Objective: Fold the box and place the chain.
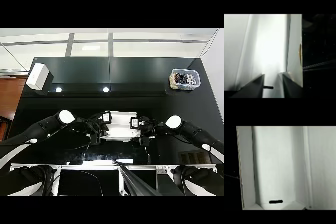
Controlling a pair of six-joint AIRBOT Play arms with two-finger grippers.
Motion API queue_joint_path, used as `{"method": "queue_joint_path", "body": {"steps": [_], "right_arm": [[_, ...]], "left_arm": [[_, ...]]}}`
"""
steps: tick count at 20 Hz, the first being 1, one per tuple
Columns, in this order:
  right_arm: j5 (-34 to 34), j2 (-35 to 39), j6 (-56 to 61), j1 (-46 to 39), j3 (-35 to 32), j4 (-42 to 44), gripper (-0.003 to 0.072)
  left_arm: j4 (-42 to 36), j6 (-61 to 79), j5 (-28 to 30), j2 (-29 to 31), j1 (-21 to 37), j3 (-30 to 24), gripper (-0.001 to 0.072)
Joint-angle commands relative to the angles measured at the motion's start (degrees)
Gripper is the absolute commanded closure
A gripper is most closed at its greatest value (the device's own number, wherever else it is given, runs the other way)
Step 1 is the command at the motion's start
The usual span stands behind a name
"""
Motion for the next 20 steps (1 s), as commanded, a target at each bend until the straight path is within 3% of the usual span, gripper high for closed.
{"method": "queue_joint_path", "body": {"steps": [1,2,4,5,9,12,14,16,20], "right_arm": [[0.0,0.0,0.0,0.0,0.0,0.0,0.0269],[0.0,0.0,0.1,0.0,0.0,0.0,0.0269],[0.0,0.0,0.0,0.0,0.0,0.0,0.0269],[0.0,0.0,0.0,0.0,0.0,0.0,0.0269],[0.0,0.0,0.0,0.0,0.0,0.0,0.0269],[0.0,0.0,0.0,0.0,0.0,0.0,0.0269],[0.0,0.0,0.0,0.0,0.0,0.0,0.0269],[0.0,0.0,0.0,0.0,0.0,0.0,0.0269],[0.0,0.0,0.0,0.0,0.0,0.0,0.0269]], "left_arm": [[1.2,-0.2,-0.3,0.5,0.0,0.0,0.0384],[2.4,-1.0,-0.3,1.2,0.0,0.1,0.0573],[6.3,-6.6,-2.3,3.8,0.8,0.8,0.0607],[8.6,-10.3,-5.3,6.1,2.4,1.5,0.0679],[16.5,-32.5,-10.1,16.5,15.8,1.9,0.0679],[20.2,-52.8,-10.9,18.0,28.4,-0.3,0.0679],[19.3,-67.1,-10.6,16.1,34.3,-3.8,0.0679],[18.6,-78.5,-14.4,11.9,36.3,-6.6,0.0678],[10.3,-71.5,-21.2,-0.1,33.4,-7.8,0.0679]]}}
